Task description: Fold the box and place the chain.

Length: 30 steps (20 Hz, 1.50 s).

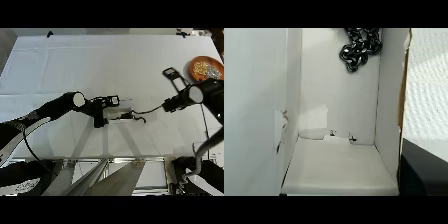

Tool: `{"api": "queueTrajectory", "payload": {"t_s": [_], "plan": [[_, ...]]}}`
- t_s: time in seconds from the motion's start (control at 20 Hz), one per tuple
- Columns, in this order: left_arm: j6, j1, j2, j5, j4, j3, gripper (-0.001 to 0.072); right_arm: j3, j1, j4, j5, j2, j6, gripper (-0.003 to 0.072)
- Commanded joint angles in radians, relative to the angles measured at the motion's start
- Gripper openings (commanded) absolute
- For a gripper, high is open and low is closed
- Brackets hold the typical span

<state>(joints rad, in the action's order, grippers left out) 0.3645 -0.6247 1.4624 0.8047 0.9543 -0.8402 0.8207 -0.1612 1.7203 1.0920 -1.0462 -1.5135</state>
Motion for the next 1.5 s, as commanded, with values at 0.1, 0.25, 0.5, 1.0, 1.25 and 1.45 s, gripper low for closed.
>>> {"api": "queueTrajectory", "payload": {"t_s": [0.1,0.25,0.5,1.0,1.25,1.45], "plan": [[0.000,0.000,-0.001,0.000,0.000,0.000,0.0348,0.110,0.339,0.026,-0.176,-0.218,-0.004,0.0408],[0.000,0.000,-0.001,0.000,0.000,0.000,0.0348,0.253,0.403,0.026,-0.132,-0.375,-0.004,0.0416],[0.000,0.000,-0.001,0.000,0.000,0.000,0.0348,0.384,0.412,0.034,-0.072,-0.536,-0.009,0.0416],[0.000,0.000,-0.001,0.000,0.000,0.000,0.0348,0.386,0.412,-0.087,-0.080,-0.602,0.034,0.0405],[-0.001,0.000,-0.001,0.000,0.000,0.000,0.0348,0.386,0.412,-0.101,-0.060,-0.634,0.034,0.0149],[-0.001,0.000,-0.001,0.000,0.000,0.000,0.0348,0.386,0.412,-0.101,-0.048,-0.627,0.033,0.0012]]}}
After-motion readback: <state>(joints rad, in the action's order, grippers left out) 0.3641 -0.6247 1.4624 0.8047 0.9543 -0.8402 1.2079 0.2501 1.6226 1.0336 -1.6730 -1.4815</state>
